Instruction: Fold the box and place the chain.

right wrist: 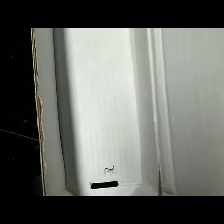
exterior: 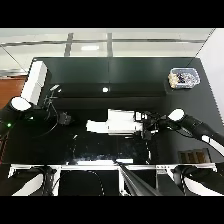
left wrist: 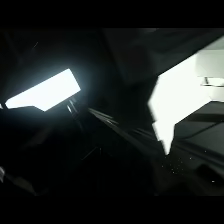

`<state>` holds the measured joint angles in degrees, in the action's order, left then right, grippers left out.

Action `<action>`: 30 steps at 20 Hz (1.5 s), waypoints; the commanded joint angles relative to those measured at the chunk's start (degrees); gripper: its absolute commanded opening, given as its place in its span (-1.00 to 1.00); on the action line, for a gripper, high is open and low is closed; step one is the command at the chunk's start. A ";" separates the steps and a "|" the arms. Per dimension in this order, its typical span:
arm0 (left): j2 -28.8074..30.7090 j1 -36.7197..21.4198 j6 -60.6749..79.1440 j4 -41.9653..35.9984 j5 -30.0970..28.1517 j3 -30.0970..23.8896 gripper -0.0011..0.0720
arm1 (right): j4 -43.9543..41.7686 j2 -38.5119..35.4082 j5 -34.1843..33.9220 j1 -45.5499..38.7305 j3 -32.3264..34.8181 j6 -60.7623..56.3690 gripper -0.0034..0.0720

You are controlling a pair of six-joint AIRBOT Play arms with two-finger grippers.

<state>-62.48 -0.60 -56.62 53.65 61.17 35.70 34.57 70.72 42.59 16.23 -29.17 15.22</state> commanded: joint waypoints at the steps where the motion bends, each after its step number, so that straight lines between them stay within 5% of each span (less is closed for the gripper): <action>1: -1.03 -4.94 -15.08 2.21 5.97 -2.01 -0.90 | -0.02 0.02 0.00 -0.02 -0.02 0.00 0.16; 13: -8.20 -3.98 -18.73 -2.43 6.80 -2.01 -0.90 | -0.02 0.02 0.00 -0.02 -0.02 0.00 0.16; 23: -17.81 8.90 -14.84 -21.29 -2.71 -1.49 -0.90 | -0.02 0.02 0.00 -0.02 -0.02 0.00 0.16; 30: -19.63 12.94 -3.43 -31.23 -2.58 -1.40 -0.90 | -0.02 0.02 0.00 -0.02 -0.02 0.00 0.16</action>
<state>-81.60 11.22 -64.84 26.41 58.94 34.24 34.54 70.72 42.59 16.23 -29.17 15.25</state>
